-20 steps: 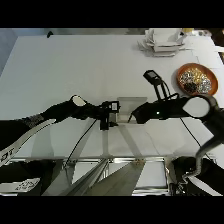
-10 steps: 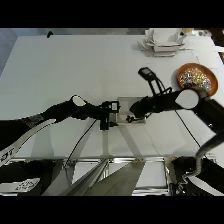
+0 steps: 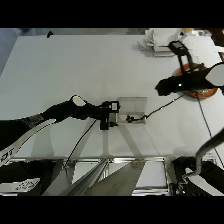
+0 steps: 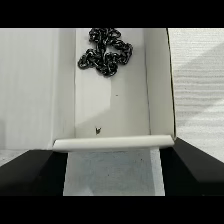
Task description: Fold the box and place the chain.
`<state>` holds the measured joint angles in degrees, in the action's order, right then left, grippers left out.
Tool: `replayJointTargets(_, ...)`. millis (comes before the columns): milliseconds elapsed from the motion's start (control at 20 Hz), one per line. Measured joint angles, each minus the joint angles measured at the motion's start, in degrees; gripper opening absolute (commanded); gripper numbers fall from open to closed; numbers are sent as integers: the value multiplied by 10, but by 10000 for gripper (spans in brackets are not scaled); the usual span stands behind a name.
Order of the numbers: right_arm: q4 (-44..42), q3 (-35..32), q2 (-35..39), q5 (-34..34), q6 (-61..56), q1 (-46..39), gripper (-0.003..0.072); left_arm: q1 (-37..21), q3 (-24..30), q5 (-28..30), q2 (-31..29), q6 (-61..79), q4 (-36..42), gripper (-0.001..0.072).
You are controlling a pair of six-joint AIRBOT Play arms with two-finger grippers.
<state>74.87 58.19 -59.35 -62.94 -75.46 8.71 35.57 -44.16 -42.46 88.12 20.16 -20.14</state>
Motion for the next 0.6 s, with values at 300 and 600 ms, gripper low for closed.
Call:
replayJointTargets(300, 40, -39, -42, 11, -22, -52, 230, 0, 0, 0, 0, 0, 0, 205)
replayJointTargets(600, 90, -83, -97, 35, -88, -60, 230, 0, 0, 0, 0, 0, 0, 205)
